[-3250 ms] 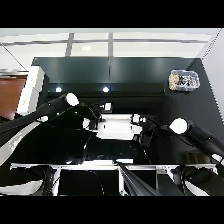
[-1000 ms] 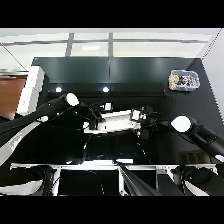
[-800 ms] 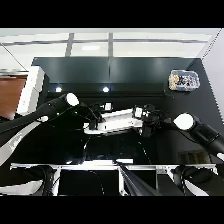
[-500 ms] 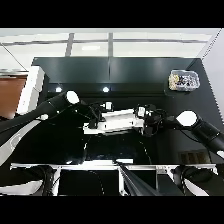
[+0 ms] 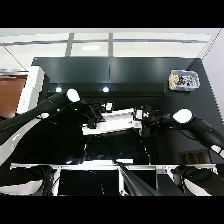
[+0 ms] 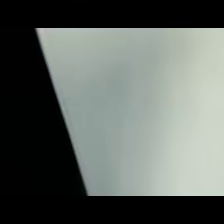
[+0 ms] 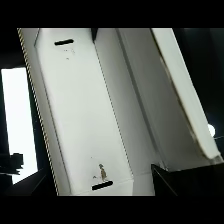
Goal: Fold the box and place the chain.
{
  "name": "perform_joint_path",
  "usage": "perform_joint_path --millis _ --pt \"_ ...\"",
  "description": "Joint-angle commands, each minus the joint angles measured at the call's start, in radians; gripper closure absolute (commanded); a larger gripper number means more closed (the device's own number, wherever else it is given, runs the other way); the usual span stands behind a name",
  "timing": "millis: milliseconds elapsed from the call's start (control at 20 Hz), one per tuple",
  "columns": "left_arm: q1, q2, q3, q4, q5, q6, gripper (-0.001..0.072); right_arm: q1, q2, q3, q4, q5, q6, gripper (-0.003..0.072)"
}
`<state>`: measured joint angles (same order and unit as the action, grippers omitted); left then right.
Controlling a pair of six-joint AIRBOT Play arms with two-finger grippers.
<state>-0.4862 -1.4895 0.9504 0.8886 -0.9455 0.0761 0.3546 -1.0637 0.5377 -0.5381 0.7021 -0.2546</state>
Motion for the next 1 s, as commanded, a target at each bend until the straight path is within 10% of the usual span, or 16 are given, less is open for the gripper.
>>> perform_joint_path --millis 0,950 --pt "0.0 -0.002 0.001 0.011 -0.004 -0.001 0.0681 -0.002 -0.007 0.001 0.014 -0.016 -0.016 -0.0002" --pt "0.0 -0.002 0.002 0.027 -0.007 0.0 0.0681 -0.031 -0.11 0.015 0.106 0.109 -0.083 -0.0002"
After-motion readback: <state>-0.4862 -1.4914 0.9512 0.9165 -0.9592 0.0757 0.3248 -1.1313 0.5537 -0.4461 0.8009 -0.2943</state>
